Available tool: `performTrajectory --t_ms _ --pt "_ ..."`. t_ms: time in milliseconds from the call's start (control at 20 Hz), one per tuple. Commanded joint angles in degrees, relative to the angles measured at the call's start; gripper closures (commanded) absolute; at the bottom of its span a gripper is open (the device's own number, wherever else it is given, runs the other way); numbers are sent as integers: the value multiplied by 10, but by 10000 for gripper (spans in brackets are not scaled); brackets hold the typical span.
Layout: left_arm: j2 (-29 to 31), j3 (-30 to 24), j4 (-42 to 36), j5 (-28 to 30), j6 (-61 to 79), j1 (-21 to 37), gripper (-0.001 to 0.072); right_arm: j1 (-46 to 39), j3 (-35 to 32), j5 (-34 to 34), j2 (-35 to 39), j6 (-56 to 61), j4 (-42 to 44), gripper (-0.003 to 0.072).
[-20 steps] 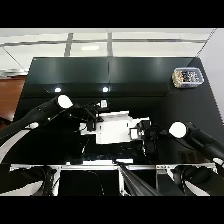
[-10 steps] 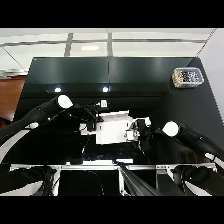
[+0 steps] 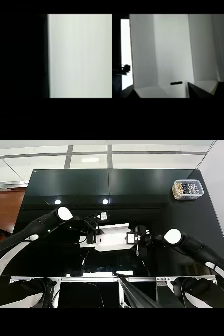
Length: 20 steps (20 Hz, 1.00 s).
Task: Fold the box and place the chain.
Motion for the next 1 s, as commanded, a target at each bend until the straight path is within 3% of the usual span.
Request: performTrajectory --t_ms 0,200,950 --pt "0 0 1 -3 0 0 684 -24 19 8 11 0 8 -22" --pt "0 1 2 -35 0 0 684 -28 24 10 17 0 12 -22" --pt "0 5 39 -28 0 -25 684 -42 23 60 29 13 26 -22"
